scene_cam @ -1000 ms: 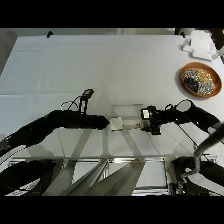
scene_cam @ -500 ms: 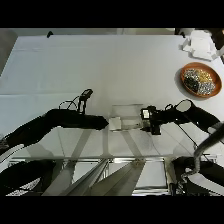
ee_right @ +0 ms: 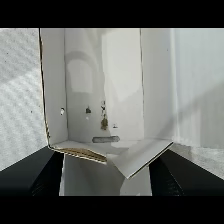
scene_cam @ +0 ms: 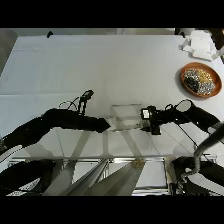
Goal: Fold the box and place the chain.
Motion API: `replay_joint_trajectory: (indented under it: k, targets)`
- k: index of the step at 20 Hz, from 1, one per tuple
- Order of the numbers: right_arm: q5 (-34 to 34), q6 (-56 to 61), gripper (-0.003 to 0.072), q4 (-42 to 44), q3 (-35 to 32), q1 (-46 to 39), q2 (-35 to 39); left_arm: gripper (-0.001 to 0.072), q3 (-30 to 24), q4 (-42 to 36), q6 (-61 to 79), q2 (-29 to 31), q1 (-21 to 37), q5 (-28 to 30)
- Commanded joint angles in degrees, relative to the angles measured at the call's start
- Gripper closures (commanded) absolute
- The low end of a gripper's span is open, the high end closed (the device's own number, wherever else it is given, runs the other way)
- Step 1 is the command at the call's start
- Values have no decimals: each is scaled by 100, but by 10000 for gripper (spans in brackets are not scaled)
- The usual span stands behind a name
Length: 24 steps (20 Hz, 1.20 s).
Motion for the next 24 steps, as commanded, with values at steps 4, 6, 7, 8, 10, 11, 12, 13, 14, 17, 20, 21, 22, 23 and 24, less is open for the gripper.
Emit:
replay_joint_trajectory:
  k: [4, 6, 7, 8, 10, 11, 12, 13, 14, 17, 20, 21, 22, 23, 24]
  targets:
    - [2, 0, 265, 0, 4, -4, 4, 301, 2, -136, -52, -63, -234, -138]
    - [0, 0, 265, 0, 4, -4, 4, 301, 2, -131, -155, -66, -313, -293]
    - [2, 0, 265, 2, 4, -4, 4, 301, 2, -111, -192, -66, -341, -369]
    - [2, 0, 265, 0, 4, -4, 4, 302, 2, -107, -192, -66, -367, -433]
    - [2, 0, 265, 0, 4, -4, 4, 302, 2, -83, -212, -66, -420, -542]
    - [0, 0, 265, 0, 4, -4, 4, 303, 2, -7, -310, -66, -437, -601]
    - [2, 0, 265, 0, 4, -4, 4, 304, 2, 118, -444, -66, -468, -684]
    - [2, 0, 265, 0, 4, -4, 4, 304, 4, 181, -522, -76, -505, -756]
    - [0, 0, 265, 0, 4, -4, 4, 305, 7, 225, -621, -105, -542, -813]
    - [0, 0, 265, 2, 4, -4, 4, 305, 114, 529, -955, -245, -688, -894]
    - [0, 0, 265, 0, 4, -4, 4, 307, 461, 1038, -1342, -494, -761, -863]
    - [0, 0, 265, 0, 4, -4, 4, 307, 560, 1165, -1449, -581, -769, -809]
    - [2, 0, 265, 0, 4, -4, 4, 307, 636, 1222, -1464, -664, -787, -752]
    - [2, 0, 265, 0, 4, -4, 4, 307, 684, 1250, -1482, -719, -793, -691]
    - [0, 0, 265, 0, 4, -4, 4, 307, 702, 1287, -1552, -748, -802, -673]
